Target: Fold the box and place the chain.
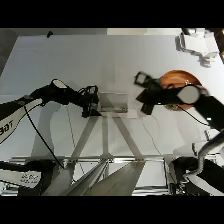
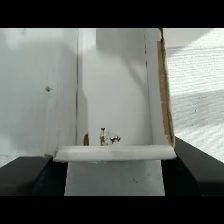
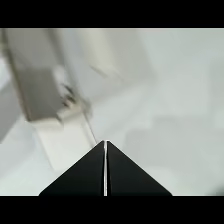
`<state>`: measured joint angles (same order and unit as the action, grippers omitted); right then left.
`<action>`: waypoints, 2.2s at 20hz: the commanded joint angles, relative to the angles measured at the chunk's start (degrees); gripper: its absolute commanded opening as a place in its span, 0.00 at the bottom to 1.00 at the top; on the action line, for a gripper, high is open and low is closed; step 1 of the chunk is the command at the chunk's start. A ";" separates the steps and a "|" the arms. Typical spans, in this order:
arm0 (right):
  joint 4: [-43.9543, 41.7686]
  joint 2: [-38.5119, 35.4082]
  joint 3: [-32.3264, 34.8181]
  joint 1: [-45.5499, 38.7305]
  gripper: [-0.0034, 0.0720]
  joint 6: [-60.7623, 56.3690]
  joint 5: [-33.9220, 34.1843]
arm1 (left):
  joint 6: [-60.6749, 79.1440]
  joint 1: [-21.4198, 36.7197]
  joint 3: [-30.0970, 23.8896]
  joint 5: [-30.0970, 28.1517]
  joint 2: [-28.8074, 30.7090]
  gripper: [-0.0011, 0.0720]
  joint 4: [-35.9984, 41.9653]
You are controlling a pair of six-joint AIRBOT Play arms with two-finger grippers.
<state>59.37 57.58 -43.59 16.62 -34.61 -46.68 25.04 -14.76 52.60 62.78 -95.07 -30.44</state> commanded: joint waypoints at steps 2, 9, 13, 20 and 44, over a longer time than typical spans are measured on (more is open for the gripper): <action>0.57 -5.03 5.07 -12.98 0.06 -22.67 -6.60 | 0.04 0.02 0.00 0.00 0.02 0.30 -0.04; -15.52 0.00 18.62 -16.74 0.06 -26.23 0.09 | 0.04 0.02 0.00 0.02 0.02 0.30 -0.04; -26.73 9.77 18.73 -14.75 0.06 -21.59 3.10 | 0.04 0.02 -0.02 0.02 0.02 0.30 -0.02; -43.12 16.59 18.71 -8.66 0.06 -12.07 2.69 | 0.04 0.02 -0.02 0.00 0.02 0.30 -0.02; -37.90 14.75 15.34 -0.28 0.26 -18.03 7.02 | 0.04 0.02 0.00 0.00 0.02 0.30 -0.02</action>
<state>12.34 73.41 -28.18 16.32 -47.40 -42.19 25.10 -14.79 52.60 63.02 -95.04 -30.46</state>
